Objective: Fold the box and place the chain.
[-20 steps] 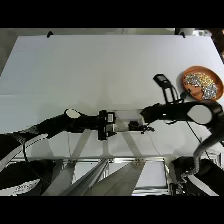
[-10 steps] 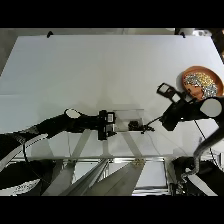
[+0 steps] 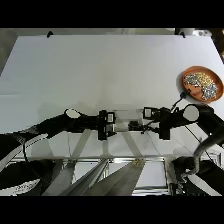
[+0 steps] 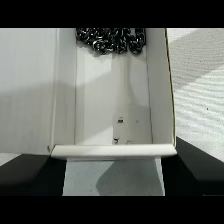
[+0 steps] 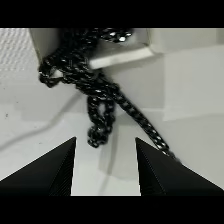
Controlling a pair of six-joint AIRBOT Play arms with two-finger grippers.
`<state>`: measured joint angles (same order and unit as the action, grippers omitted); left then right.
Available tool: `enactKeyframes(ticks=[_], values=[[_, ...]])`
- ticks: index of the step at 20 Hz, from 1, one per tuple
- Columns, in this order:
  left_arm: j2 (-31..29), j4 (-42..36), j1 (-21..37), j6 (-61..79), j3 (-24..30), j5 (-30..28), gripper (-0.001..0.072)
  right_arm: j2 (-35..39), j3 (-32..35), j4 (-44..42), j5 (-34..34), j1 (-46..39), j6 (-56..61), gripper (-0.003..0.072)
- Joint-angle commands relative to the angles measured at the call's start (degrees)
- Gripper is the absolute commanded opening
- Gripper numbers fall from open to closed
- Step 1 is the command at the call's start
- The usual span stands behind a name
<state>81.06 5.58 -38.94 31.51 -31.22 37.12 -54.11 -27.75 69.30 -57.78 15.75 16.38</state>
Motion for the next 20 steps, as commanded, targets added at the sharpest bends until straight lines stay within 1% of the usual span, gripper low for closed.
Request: enactKeyframes(ticks=[1, 2, 4, 9, 13, 14, 15, 17, 20], values=[[-0.04, 0.00, 0.04, 0.02, -0.02, -0.02, 0.0136, -0.24, 2.97, -5.90, 6.32, 0.15, -5.29, 0.0418], [-0.04, 0.00, 0.04, 0.02, -0.02, -0.02, 0.0136, -0.31, 3.10, -7.13, 7.34, 0.13, -6.25, 0.0418], [-0.04, 0.00, 0.04, 0.00, -0.02, -0.02, 0.0136, -0.96, 3.13, -8.46, 7.21, 0.15, -7.96, 0.0417], [-0.04, 0.00, 0.04, 0.02, -0.02, -0.02, 0.0136, -4.13, 3.41, -8.57, 7.48, 0.24, -7.96, 0.0408], [-0.04, 0.00, 0.04, 0.00, -0.02, -0.02, 0.0136, -4.35, 3.52, -8.33, 8.66, 2.01, -9.44, 0.0395], [-0.04, 0.00, 0.04, 0.02, -0.02, -0.02, 0.0136, -4.44, 3.52, -8.31, 9.44, 2.32, -9.42, 0.0370], [-0.04, 0.00, 0.04, 0.02, -0.02, -0.02, 0.0136, -4.50, 3.52, -8.28, 9.75, 2.47, -9.42, 0.0329], [-0.04, 0.00, 0.04, 0.02, -0.02, -0.02, 0.0136, -4.85, 3.54, -7.69, 10.05, 2.47, -9.40, 0.0291], [-0.04, 0.00, 0.04, 0.00, -0.02, -0.02, 0.0136, -5.20, 4.26, -4.20, 10.82, 2.47, -9.40, 0.0291]])
